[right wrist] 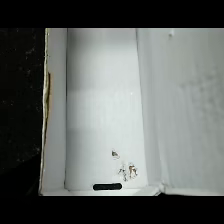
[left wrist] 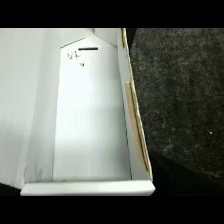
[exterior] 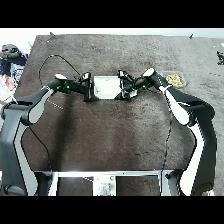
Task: Fold the box and place the chain.
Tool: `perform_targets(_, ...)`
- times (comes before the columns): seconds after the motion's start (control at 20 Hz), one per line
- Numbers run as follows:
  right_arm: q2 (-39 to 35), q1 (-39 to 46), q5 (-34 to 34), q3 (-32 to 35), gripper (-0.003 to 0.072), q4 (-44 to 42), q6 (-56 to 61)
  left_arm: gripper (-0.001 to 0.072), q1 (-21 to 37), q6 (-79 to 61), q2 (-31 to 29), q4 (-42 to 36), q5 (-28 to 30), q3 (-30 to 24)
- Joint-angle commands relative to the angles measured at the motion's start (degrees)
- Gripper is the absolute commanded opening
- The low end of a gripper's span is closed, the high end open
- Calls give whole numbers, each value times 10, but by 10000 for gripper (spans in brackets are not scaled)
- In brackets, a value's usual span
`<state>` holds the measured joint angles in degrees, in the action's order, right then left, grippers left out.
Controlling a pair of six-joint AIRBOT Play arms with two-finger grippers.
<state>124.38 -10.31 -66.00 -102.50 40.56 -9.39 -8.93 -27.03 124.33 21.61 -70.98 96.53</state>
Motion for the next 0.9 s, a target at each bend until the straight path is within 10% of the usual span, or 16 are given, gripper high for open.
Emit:
perform_targets(0.0,0,0,0,0,378,0,0,720,-2,16,2,7,8,1)
perform_targets(0.25,0,0,0,0,378,0,0,706,-2,16,2,4,7,1)
perform_targets(0.3,0,0,0,0,378,0,0,593,-2,15,2,4,3,1)
perform_targets(0.45,0,0,0,0,378,0,0,594,-2,16,2,7,6,1)
perform_targets(0.55,0,0,0,0,378,0,0,405,-2,16,2,7,11,1)
perform_targets(0.8,0,0,0,0,378,0,0,403,-2,16,2,9,16,1)
perform_targets(0.85,0,0,0,0,378,0,0,256,-2,17,2,9,20,1)
